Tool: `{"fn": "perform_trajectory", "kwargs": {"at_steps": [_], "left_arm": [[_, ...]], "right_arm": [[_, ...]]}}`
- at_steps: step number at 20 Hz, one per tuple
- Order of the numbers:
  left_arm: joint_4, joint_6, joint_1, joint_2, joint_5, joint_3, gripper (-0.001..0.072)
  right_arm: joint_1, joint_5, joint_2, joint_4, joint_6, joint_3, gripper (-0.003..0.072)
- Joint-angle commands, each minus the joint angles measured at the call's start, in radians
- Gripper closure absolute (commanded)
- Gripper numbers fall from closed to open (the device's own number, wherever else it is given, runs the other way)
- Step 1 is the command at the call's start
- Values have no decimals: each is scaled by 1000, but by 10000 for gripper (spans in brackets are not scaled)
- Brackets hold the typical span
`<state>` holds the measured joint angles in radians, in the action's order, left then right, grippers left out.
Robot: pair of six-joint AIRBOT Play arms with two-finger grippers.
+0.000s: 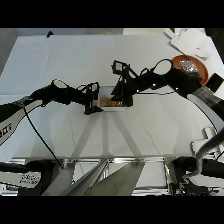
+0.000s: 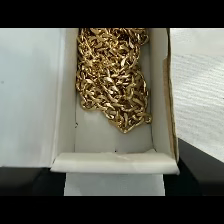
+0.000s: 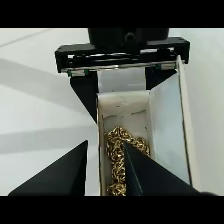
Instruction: Fold the box and place the chain.
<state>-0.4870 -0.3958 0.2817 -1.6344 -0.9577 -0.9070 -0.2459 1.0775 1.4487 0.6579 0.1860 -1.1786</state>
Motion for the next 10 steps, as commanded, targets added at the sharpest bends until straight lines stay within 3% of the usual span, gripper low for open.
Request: {"fn": "perform_trajectory", "kwargs": {"at_steps": [1, 2, 6, 7, 10], "left_arm": [[0, 0, 0, 0, 0, 0, 330], [0, 0, 0, 0, 0, 0, 330], [0, 0, 0, 0, 0, 0, 330], [0, 0, 0, 0, 0, 0, 330], [0, 0, 0, 0, 0, 0, 330]], "right_arm": [[-1, 7, -41, 56, 216, -75, 527], [-1, -19, -38, 57, 293, -114, 532], [13, -315, 14, 75, 661, -185, 505], [21, -303, 45, 82, 707, -203, 507], [23, -122, 150, 81, 730, -222, 507]]}}
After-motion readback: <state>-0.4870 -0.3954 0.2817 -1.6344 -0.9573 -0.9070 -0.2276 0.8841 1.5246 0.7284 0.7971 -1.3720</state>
